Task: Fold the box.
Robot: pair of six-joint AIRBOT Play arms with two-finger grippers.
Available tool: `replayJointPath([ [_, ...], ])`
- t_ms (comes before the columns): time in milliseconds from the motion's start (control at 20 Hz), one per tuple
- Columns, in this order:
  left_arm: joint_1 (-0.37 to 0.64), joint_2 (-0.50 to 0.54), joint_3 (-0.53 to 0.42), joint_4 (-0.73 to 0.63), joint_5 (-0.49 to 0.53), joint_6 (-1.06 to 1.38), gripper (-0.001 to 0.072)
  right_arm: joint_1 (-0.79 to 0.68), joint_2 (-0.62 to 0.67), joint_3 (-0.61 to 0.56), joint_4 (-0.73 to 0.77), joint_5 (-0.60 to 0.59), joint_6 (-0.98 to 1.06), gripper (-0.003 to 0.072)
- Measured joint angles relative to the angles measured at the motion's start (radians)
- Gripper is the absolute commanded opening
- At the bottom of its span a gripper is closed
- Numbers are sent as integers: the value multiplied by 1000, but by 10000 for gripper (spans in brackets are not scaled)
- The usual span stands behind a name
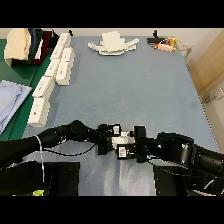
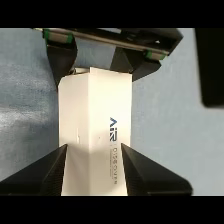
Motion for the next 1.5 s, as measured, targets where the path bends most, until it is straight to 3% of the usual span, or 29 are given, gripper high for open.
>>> replayJointPath([
  [850,0,0,0,2,-1,3,233,18,48,23,-68,-28,49,511],
  [950,0,0,0,2,-1,2,233,18,48,26,-68,-27,49,496],
  [1050,0,0,0,2,-1,2,233,18,48,27,-75,-27,49,401],
  [1500,0,0,0,1,-1,2,233,17,-8,28,-87,-27,50,401],
])
